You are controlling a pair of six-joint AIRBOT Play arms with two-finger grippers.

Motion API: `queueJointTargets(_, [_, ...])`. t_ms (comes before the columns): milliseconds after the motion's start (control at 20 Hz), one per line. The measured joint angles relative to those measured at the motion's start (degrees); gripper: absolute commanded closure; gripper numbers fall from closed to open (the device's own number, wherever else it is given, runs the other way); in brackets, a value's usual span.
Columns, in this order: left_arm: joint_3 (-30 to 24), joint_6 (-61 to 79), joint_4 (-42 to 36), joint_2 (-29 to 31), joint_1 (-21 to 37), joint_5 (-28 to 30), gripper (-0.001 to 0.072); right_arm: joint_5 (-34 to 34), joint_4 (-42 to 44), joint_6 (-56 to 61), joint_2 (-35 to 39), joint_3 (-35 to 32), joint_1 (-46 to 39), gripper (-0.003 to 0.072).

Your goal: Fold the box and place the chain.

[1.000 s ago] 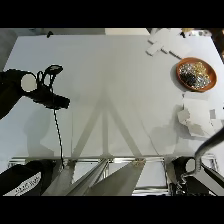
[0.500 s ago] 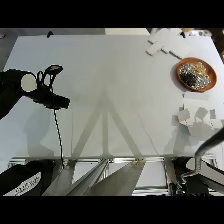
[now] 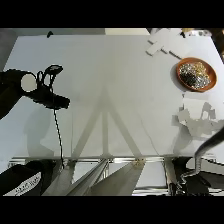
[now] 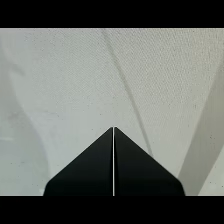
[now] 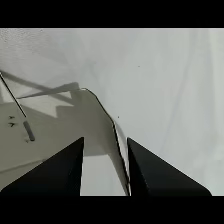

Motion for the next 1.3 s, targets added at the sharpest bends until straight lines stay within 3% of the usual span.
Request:
queueJointTargets(50, [0.0,0.0,0.0,0.0,0.0,0.0,0.07,0.22,0.22,0.13,-0.46,0.02,0.11,0.0486])
queueJointTargets(100, [-0.02,0.0,0.0,0.0,0.0,0.0,0.07,0.7,0.35,0.33,-0.9,0.02,0.2,0.0663])
queueJointTargets(350, [-0.02,0.0,0.0,0.0,0.0,0.0,0.07,2.8,3.19,-1.46,0.33,0.02,3.23,0.067])
queueJointTargets(700, [0.0,0.0,0.0,0.0,0.0,0.0,0.07,1.57,12.96,-5.68,11.78,-1.68,18.78,0.067])
queueJointTargets(1000, [-0.02,0.0,0.0,0.0,0.0,0.0,0.07,-7.72,33.99,-4.55,25.51,-15.3,34.4,0.067])
queueJointTargets(1300, [-0.02,0.0,0.0,0.0,0.0,0.0,0.07,-20.02,39.78,6.25,32.22,-29.07,57.11,0.0669])
